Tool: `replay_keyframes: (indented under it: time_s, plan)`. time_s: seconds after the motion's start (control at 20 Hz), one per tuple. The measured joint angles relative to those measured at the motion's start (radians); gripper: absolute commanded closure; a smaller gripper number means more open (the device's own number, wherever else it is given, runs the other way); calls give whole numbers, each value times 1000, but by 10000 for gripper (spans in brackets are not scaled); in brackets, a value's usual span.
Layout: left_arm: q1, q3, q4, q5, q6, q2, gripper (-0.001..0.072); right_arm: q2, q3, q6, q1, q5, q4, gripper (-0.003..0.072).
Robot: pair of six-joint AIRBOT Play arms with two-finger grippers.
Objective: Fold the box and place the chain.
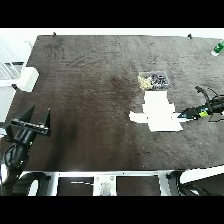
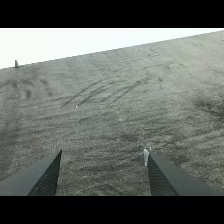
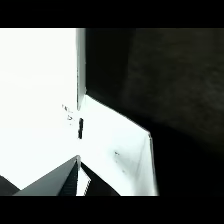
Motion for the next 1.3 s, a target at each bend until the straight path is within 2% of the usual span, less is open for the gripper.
replay_keyframes:
  time_s: [0.15, 0.25, 0.5, 0.75, 1.0, 1.1, 1.3]
  plan:
    - [0, 0, 0, 2, 0, 0, 117, -10, -5, -4, 13, 4, 3, 493]
    - [0, 0, 0, 2, 0, 0, 117, -12, -6, -6, 11, 20, 8, 672]
    - [0, 0, 0, 0, 0, 0, 117, -8, -28, -9, 5, 83, 96, 676]
    - [0, 0, -4, -6, 0, 0, 117, 51, -190, -52, 72, 94, 342, 677]
    - [0, 29, -43, 3, -13, 0, 117, 98, -313, -78, 281, -10, 586, 677]
    - [0, 53, -49, 35, -35, 0, 118, 104, -321, -81, 383, -81, 667, 677]
    - [0, 109, -55, 105, -114, -35, 118, 109, -310, -72, 531, -229, 737, 677]
